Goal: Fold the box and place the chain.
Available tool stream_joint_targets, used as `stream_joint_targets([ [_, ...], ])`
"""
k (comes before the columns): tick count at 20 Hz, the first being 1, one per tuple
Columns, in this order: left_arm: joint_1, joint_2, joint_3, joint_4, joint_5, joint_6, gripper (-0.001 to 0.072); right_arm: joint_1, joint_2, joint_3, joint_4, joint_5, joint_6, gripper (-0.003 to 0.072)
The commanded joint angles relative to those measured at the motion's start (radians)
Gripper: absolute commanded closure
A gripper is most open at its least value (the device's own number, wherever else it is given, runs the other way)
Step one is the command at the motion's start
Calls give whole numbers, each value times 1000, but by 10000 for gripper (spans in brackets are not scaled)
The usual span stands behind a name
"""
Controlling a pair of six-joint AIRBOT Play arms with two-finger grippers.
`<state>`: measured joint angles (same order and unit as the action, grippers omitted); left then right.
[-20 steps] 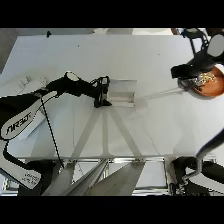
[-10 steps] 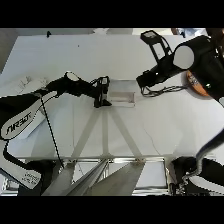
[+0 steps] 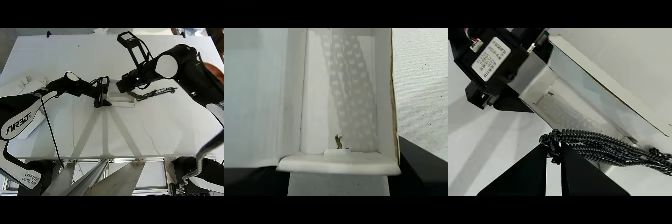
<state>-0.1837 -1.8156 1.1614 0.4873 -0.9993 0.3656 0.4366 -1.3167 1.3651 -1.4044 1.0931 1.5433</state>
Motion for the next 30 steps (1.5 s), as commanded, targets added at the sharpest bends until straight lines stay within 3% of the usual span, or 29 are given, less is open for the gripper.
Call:
stream_joint_targets([
  [1,1,1,0,0,0,0,209,12,-63,1,30,8,-8,676],
  [5,1,1,0,0,0,0,209,12,-189,0,20,60,-7,670],
  [6,1,1,0,0,0,0,209,12,-209,0,20,66,-7,610],
  [7,1,1,0,0,0,0,209,12,-222,0,20,66,-6,409],
  [8,1,1,0,0,0,0,209,12,-224,1,19,66,-7,323],
  [15,1,1,0,0,0,0,209,-39,-92,1,-181,95,-6,324],
  [20,1,1,0,0,0,0,209,-289,-80,-16,-174,162,-16,312],
  [23,1,1,0,0,0,0,209,-405,-117,-41,-170,157,-119,122],
  [30,1,1,0,0,0,0,209,-406,-333,-46,-154,85,-182,84],
])
